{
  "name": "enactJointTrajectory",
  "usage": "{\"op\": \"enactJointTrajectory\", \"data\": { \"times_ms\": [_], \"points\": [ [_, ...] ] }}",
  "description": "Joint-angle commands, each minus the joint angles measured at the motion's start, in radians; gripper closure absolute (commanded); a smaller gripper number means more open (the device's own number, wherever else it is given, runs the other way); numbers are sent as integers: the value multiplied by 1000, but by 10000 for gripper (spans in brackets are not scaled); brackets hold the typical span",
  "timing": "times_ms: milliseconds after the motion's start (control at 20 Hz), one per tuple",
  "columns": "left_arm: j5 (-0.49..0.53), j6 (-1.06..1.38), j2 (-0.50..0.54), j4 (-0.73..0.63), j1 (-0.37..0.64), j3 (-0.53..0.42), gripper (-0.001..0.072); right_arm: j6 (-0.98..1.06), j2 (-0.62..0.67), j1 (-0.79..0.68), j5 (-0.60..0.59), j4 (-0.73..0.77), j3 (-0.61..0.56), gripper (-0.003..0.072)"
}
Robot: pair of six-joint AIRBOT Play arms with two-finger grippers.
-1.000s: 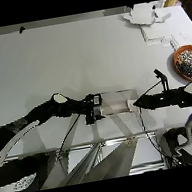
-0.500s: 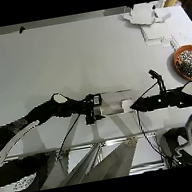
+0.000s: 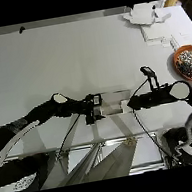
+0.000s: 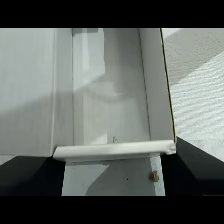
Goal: Fold the box and place the chain.
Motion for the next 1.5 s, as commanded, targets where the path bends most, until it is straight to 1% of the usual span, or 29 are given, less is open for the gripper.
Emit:
{"op": "enactJointTrajectory", "data": {
  "times_ms": [0,150,300,550,750,950,1050,1150,1250,1300,1400,1450],
  "points": [
    [0,0,1,0,0,1,438,196,-72,116,-29,-132,66,342],
    [0,0,1,0,0,1,438,319,-153,220,-23,-238,127,343],
    [0,0,1,0,0,1,438,430,-206,299,-4,-330,156,344],
    [0,0,1,0,0,1,438,586,-282,343,59,-453,206,346],
    [0,0,1,0,0,1,438,660,-315,344,59,-483,220,348],
    [0,0,1,0,0,1,438,671,-360,366,54,-486,220,354],
    [0,0,1,0,0,1,438,676,-361,376,38,-491,220,404],
    [0,0,1,0,0,1,438,676,-361,376,44,-491,220,423],
    [0,0,1,0,0,1,438,676,-361,376,49,-491,220,517],
    [0,0,1,0,0,1,438,676,-361,376,49,-490,220,529],
    [0,0,1,0,0,1,438,676,-361,376,57,-490,220,645],
    [0,0,1,0,0,1,438,676,-361,376,61,-490,220,651]
  ]
}}
